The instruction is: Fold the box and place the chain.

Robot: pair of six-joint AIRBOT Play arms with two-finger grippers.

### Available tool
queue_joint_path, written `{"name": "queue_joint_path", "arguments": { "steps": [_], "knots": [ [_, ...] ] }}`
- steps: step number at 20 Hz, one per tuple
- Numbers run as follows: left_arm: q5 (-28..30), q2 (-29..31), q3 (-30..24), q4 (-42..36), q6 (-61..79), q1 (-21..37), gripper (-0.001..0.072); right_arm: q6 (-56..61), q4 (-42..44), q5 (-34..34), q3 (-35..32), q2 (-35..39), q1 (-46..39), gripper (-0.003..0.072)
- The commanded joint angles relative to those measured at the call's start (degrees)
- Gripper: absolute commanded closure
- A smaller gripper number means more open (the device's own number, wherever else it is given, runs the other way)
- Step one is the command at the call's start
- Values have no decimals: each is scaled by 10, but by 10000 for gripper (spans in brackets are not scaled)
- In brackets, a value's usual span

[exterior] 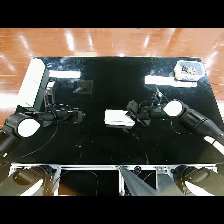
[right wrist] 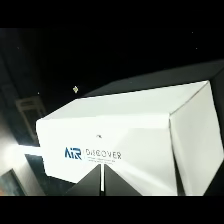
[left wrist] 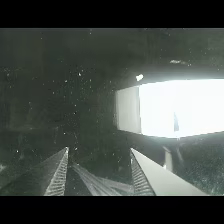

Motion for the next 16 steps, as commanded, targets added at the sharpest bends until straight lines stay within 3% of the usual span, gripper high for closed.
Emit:
{"name": "queue_joint_path", "arguments": {
  "steps": [1,16],
  "knots": [
    [-2,-14,0,-9,2,0,202,-31,28,-23,-2,-20,4,655],
    [-4,-23,0,-9,2,0,202,-59,6,-10,-2,-41,4,655]
  ]
}}
